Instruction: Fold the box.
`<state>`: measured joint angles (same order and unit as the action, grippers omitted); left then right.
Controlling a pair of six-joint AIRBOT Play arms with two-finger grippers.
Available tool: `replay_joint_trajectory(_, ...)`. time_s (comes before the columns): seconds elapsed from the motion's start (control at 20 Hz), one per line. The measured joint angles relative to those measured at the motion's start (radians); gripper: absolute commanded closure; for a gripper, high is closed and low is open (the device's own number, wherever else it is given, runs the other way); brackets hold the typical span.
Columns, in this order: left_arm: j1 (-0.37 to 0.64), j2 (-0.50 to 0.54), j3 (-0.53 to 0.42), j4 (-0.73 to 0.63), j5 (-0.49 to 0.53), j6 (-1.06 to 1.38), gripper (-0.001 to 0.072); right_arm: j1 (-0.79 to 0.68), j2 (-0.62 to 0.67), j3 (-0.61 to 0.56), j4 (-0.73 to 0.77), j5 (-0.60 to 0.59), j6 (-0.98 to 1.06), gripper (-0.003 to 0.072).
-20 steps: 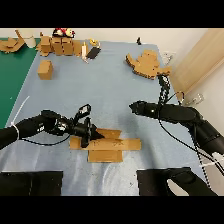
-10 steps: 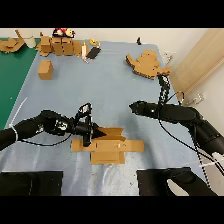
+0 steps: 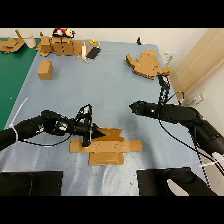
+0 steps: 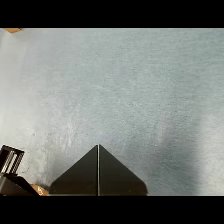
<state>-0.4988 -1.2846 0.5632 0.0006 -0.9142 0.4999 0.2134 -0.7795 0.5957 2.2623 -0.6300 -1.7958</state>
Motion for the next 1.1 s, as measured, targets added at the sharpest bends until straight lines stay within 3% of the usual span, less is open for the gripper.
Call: replay_joint_trajectory(1.1, 0.001, 0.040, 0.000, 0.158, 0.046, -0.118, 0.0695, 0.000, 0.000, 0.000, -0.020, -0.074, -0.001, 0.0685)
